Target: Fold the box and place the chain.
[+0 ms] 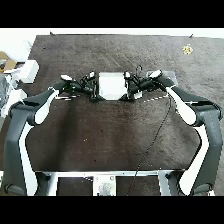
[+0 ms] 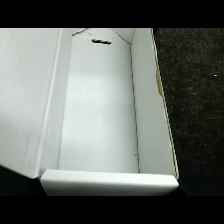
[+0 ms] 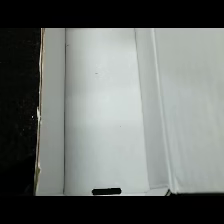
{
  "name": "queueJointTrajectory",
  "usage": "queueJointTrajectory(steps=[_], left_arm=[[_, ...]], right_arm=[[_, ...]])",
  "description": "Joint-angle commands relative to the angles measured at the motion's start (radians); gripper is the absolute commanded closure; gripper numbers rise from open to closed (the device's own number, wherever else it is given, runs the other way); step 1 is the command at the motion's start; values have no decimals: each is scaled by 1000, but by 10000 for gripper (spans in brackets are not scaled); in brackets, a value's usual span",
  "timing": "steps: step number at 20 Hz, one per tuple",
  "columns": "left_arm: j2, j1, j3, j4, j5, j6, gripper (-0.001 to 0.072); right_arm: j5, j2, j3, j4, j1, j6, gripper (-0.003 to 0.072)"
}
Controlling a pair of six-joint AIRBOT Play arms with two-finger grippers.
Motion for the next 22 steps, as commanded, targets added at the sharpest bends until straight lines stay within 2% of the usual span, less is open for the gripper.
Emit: queueJointTrajectory(steps=[1,20,21,22], left_arm=[[-1,-1,0,10,7,5,-7],[-1,-1,0,5,2,0,6],[-1,-1,0,10,2,-6,184],[-1,-1,0,18,5,-6,309]], right_arm=[[1,0,0,0,0,0,200],[1,0,0,0,0,0,200],[1,0,0,0,0,0,200],[1,0,0,0,0,0,200]])
